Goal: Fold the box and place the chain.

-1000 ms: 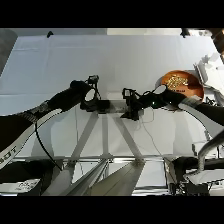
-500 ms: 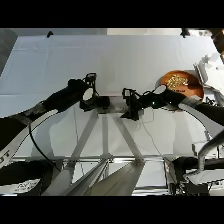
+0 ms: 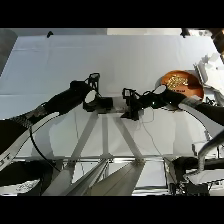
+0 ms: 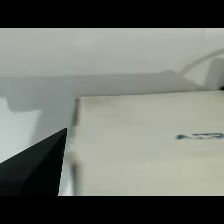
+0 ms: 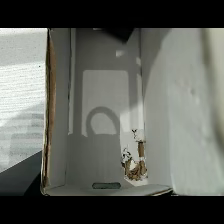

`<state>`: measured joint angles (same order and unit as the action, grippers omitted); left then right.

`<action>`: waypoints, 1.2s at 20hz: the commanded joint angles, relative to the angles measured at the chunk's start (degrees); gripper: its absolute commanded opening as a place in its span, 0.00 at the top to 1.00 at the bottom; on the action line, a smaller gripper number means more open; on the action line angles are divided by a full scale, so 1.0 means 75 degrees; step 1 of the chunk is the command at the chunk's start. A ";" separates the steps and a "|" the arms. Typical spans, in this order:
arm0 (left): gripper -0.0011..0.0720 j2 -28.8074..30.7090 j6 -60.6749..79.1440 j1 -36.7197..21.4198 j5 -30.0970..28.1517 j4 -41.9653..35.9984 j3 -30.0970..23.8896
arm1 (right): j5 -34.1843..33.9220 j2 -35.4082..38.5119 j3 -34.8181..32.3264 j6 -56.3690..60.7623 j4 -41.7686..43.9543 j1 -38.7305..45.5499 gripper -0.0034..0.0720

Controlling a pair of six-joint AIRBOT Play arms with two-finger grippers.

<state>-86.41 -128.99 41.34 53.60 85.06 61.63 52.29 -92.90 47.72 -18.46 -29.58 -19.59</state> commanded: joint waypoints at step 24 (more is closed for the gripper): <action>0.09 -0.0122 0.0230 0.0117 0.0863 0.1207 -0.0020 | 0.0000 0.0006 -0.0003 0.0000 0.0000 0.0003 0.27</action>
<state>-87.83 -129.19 42.61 58.22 92.66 61.49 52.29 -92.90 47.72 -18.44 -29.58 -19.59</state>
